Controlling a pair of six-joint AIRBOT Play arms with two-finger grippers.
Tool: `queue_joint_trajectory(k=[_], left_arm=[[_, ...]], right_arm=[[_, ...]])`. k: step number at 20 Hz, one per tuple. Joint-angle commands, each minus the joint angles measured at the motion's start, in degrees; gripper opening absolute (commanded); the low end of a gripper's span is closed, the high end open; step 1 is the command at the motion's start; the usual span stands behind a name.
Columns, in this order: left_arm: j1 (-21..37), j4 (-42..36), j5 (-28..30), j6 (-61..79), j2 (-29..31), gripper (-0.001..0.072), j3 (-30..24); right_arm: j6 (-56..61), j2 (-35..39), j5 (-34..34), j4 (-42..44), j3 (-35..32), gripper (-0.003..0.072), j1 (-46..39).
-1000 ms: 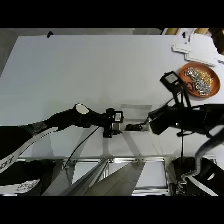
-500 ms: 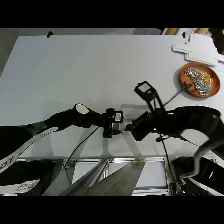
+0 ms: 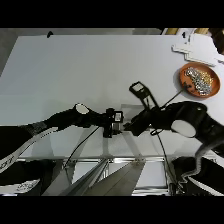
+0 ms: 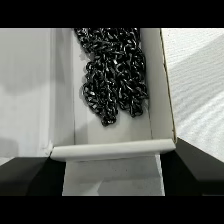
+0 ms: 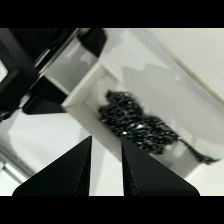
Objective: Fold the box and place the chain.
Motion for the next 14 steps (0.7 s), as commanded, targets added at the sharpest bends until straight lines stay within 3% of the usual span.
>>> queue_joint_trajectory(k=[1,8,13,14], left_arm=[[-0.02,0.02,0.0,0.02,-0.02,0.0274,0.0],[-0.02,0.02,0.0,0.02,-0.02,0.0274,0.0],[-0.02,0.02,0.0,0.02,-0.02,0.0274,0.0],[-0.02,0.0,0.0,0.02,-0.02,0.0274,0.0]], right_arm=[[-4.57,2.45,2.64,-0.04,2.03,0.0208,-8.5],[-10.23,-0.59,-1.16,-3.13,2.36,0.0205,-31.34],[-10.23,-10.34,-1.51,-4.0,2.34,0.0209,-35.91],[-10.21,-12.37,-1.7,-4.13,2.34,0.0242,-35.91]])
